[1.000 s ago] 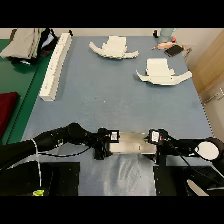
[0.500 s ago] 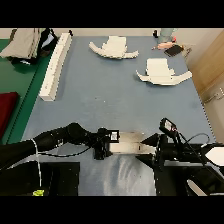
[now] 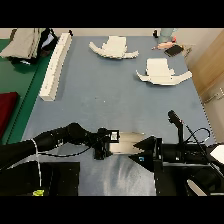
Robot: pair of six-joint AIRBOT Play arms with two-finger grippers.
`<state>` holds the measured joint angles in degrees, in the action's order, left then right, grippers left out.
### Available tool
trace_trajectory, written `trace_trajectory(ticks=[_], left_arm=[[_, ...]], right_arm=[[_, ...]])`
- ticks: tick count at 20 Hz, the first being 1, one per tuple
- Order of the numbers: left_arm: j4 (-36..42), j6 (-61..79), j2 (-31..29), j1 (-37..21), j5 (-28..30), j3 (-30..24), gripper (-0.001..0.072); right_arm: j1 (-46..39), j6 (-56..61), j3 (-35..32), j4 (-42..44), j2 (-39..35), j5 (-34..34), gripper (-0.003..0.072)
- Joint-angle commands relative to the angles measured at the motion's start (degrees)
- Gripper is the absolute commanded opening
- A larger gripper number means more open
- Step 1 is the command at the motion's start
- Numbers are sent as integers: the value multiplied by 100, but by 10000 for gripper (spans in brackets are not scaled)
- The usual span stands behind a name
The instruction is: Fold the box.
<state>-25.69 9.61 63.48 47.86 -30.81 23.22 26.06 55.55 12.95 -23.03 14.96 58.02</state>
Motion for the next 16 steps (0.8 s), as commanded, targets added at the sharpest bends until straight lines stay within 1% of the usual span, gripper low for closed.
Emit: trace_trajectory(ticks=[1,6,7,12,13,16], left_arm=[[0,0,0,2,15,2,592],[0,0,4,2,28,7,592],[0,0,4,2,20,7,617],[2,-24,-7,0,15,7,624],[0,-46,-42,-2,20,7,710],[-2,-260,-197,-7,-74,11,710]], right_arm=[[2,57,7,247,-4,0,719],[-2,57,7,245,-4,-2,719],[0,57,7,245,-4,-2,720],[0,57,7,245,-4,0,719],[0,57,7,243,-4,0,719],[0,57,7,243,-4,0,719]])
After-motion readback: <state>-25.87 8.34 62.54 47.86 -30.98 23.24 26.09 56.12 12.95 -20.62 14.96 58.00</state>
